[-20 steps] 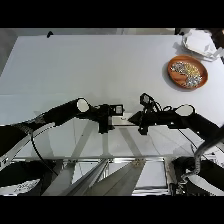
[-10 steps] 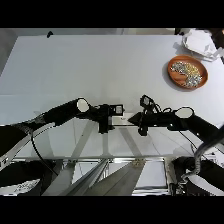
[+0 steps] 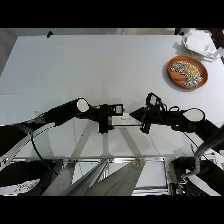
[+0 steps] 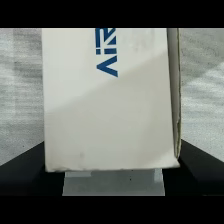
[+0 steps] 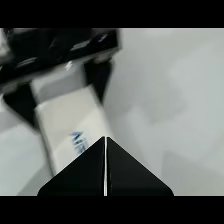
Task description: Fold the box and place the chain.
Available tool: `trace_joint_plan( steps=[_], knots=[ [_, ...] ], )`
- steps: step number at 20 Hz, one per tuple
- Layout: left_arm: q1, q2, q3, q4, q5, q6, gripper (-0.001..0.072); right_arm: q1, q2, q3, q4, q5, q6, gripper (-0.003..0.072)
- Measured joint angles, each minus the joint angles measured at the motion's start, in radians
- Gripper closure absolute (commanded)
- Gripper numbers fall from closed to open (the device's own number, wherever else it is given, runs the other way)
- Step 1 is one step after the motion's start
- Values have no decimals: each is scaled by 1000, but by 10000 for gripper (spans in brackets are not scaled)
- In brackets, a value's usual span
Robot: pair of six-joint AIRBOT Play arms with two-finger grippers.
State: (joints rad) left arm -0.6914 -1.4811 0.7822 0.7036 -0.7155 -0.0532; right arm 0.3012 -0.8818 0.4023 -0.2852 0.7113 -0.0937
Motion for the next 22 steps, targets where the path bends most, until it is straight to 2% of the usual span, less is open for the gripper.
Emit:
trace_joint_plan(
  steps=[2, 5, 8, 10, 15, 19, 20, 21, 22],
  knots=[
    [0, 0, 0, 0, 0, 0, 439, -10, 43, 37, -74, -16, 139, 677],
    [0, 0, 0, 0, 0, 0, 439, -64, 74, 108, -319, -13, 457, 676],
    [0, 0, 0, 0, 0, 0, 439, -151, 85, 148, -577, 58, 766, 675],
    [0, 0, 0, 0, 0, 0, 439, -214, 89, 160, -695, 136, 915, 674],
    [0, 0, 0, 1, 0, 0, 439, -290, 91, 170, -807, 315, 1088, 671],
    [0, 0, 0, 1, 0, 0, 441, -304, 91, 172, -831, 400, 1212, 671],
    [-1, 0, 0, 0, 0, 0, 518, -306, 91, 172, -834, 414, 1238, 671],
    [-1, 0, 0, 0, -1, 0, 696, -307, 91, 172, -837, 424, 1258, 671],
    [-1, 1, 0, 0, -2, 0, 706, -307, 91, 172, -838, 431, 1277, 671]
  ],
)
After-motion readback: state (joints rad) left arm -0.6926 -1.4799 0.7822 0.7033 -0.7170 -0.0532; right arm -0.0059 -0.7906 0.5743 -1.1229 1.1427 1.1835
